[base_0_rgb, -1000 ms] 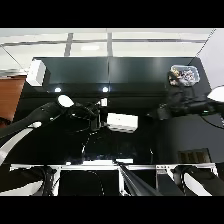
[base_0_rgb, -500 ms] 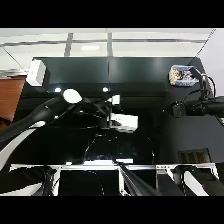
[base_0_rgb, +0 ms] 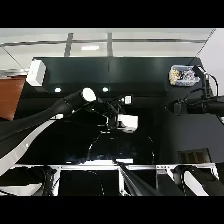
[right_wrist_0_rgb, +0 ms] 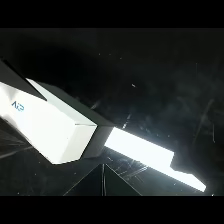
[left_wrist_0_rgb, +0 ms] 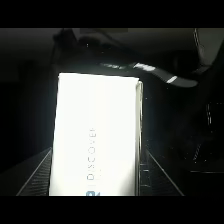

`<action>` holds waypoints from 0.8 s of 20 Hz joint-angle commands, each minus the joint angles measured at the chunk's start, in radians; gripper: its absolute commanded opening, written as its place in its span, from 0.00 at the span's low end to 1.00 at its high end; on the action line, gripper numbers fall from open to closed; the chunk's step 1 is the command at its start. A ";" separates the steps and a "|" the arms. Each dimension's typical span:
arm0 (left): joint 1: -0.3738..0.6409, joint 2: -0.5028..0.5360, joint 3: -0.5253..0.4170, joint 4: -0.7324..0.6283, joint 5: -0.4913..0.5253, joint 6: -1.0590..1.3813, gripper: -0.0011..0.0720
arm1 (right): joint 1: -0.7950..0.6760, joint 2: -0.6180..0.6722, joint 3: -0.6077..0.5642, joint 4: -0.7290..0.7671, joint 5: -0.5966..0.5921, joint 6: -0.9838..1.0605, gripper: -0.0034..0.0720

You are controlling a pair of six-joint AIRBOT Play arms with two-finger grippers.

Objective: Fold the box and place the chain.

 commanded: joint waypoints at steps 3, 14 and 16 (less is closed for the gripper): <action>-0.002 -0.009 0.037 0.061 -0.019 -0.063 0.98 | 0.000 0.001 0.001 -0.009 -0.017 0.000 0.07; -0.019 -0.015 0.080 0.163 -0.059 -0.153 0.98 | 0.000 0.001 0.001 -0.008 -0.017 0.001 0.07; -0.029 -0.023 0.080 0.168 -0.058 -0.153 0.98 | 0.000 0.001 0.001 -0.008 -0.017 0.001 0.07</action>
